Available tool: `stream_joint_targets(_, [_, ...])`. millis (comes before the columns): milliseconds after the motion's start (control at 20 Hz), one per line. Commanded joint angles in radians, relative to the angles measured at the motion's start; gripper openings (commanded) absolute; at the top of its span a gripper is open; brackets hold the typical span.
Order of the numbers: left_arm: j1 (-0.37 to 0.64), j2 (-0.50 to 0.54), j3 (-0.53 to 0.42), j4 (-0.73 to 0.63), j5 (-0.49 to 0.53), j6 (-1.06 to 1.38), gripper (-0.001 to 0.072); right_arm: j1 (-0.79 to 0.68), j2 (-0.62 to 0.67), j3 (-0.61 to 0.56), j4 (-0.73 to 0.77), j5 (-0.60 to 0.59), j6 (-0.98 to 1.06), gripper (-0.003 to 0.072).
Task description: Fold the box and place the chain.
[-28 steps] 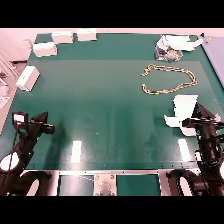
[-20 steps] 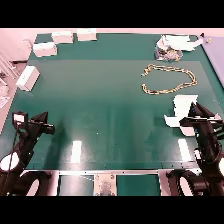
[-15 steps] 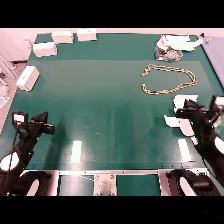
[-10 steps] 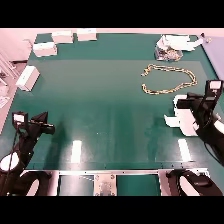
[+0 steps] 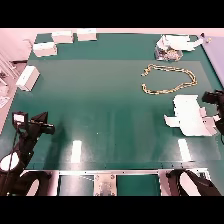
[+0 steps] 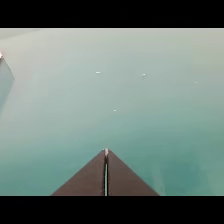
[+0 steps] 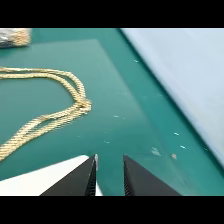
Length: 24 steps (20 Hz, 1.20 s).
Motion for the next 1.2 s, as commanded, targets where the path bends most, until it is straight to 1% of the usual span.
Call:
stream_joint_targets(0, [0.0,0.001,0.001,0.0,0.0,0.0,0.002,-0.128,-0.036,0.015,0.013,0.005,-0.039,0.0225])
stream_joint_targets(150, [0.0,0.001,0.001,0.0,0.0,0.0,0.002,-0.196,-0.116,0.043,0.012,0.051,-0.06,0.0226])
stream_joint_targets(250, [0.0,0.001,0.001,0.0,0.0,0.0,0.002,-0.229,-0.181,0.069,0.011,0.105,-0.06,0.0227])
stream_joint_targets(450, [0.0,0.001,0.001,0.0,0.0,0.0,0.002,-0.237,-0.319,0.134,0.001,0.177,-0.059,0.023])
stream_joint_targets(550, [0.0,0.001,0.001,0.0,0.0,0.0,0.002,-0.237,-0.375,0.167,-0.011,0.193,-0.059,0.0236])
stream_joint_targets(750, [0.0,0.001,0.001,0.0,0.0,0.0,0.002,-0.237,-0.434,0.215,-0.033,0.229,-0.055,0.0237])
stream_joint_targets(800, [0.0,0.001,0.0,0.0,0.0,0.0,0.002,-0.237,-0.436,0.218,-0.034,0.265,-0.05,0.0238])
stream_joint_targets(850, [0.0,0.001,0.001,0.0,0.0,0.0,0.002,-0.237,-0.44,0.221,-0.06,0.324,-0.028,0.0238])
stream_joint_targets(900, [0.0,0.001,0.001,0.0,0.0,0.0,0.002,-0.237,-0.445,0.227,-0.104,0.373,0.047,0.0246])
stream_joint_targets(950, [0.0,0.001,0.0,0.0,0.0,0.0,0.002,-0.237,-0.451,0.239,-0.2,0.42,0.153,0.0272])
stream_joint_targets(1000, [0.0,0.001,0.0,0.0,0.0,0.0,0.002,-0.238,-0.456,0.253,-0.307,0.47,0.258,0.0274])
stream_joint_targets(1050, [0.0,0.001,0.001,0.0,0.0,0.0,0.002,-0.244,-0.462,0.273,-0.439,0.545,0.378,0.0278])
stream_joint_targets(1100, [0.0,0.001,0.0,0.0,0.0,0.0,0.002,-0.254,-0.464,0.294,-0.567,0.622,0.496,0.0306])
stream_joint_targets(1150, [0.0,0.001,0.0,0.0,0.0,0.0,0.002,-0.268,-0.464,0.318,-0.686,0.691,0.605,0.0306])
